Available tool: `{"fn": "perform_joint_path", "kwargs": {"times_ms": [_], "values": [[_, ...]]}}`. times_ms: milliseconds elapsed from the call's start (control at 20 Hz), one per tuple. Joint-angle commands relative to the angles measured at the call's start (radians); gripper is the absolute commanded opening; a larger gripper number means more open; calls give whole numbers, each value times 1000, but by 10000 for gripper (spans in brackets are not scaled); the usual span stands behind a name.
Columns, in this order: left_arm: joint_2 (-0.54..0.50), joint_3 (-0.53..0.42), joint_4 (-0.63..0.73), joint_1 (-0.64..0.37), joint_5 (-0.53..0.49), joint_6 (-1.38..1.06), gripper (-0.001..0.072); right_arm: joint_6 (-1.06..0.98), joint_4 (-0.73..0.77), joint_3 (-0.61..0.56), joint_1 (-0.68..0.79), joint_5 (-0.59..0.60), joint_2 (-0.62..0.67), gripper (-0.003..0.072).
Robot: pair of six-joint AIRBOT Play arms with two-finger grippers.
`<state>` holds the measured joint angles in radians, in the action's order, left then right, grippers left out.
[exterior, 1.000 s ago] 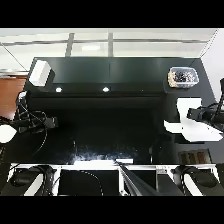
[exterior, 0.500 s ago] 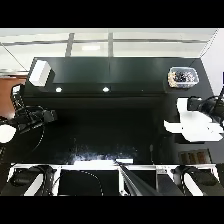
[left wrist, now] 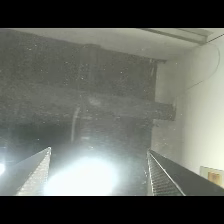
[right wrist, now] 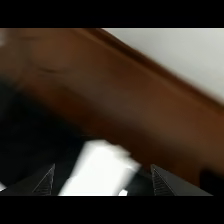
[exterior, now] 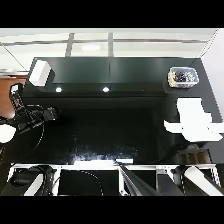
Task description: Fold the box and place the chain.
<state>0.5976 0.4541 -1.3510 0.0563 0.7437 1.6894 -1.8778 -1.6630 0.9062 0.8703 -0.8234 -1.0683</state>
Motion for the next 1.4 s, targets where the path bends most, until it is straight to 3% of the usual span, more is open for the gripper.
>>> {"fn": "perform_joint_path", "kwargs": {"times_ms": [0,100,150,250,400,650,950,1050,1150,1200,1300,1350], "values": [[0,1,11,0,-4,-1,708,214,310,59,322,-43,-126,720],[0,1,11,0,-7,-1,708,561,639,102,436,-122,-231,720],[0,1,11,0,-11,-1,708,731,795,146,480,-229,-304,720],[0,1,33,0,-11,-1,708,859,928,256,518,-469,-459,720],[0,1,55,0,-12,-1,708,898,927,395,488,-704,-634,720],[0,1,55,0,-11,-1,708,905,925,540,402,-808,-782,720],[0,1,55,0,-10,-1,708,903,825,544,335,-833,-828,720],[0,1,55,0,-9,-1,708,903,847,544,333,-858,-827,482],[0,1,55,0,-9,-2,708,892,799,543,327,-871,-826,460],[0,1,53,0,-10,-2,708,890,787,533,323,-867,-821,361],[0,1,51,0,-10,-3,708,910,812,504,322,-867,-805,20],[0,1,51,0,-9,-3,708,917,826,487,322,-866,-792,16]]}}
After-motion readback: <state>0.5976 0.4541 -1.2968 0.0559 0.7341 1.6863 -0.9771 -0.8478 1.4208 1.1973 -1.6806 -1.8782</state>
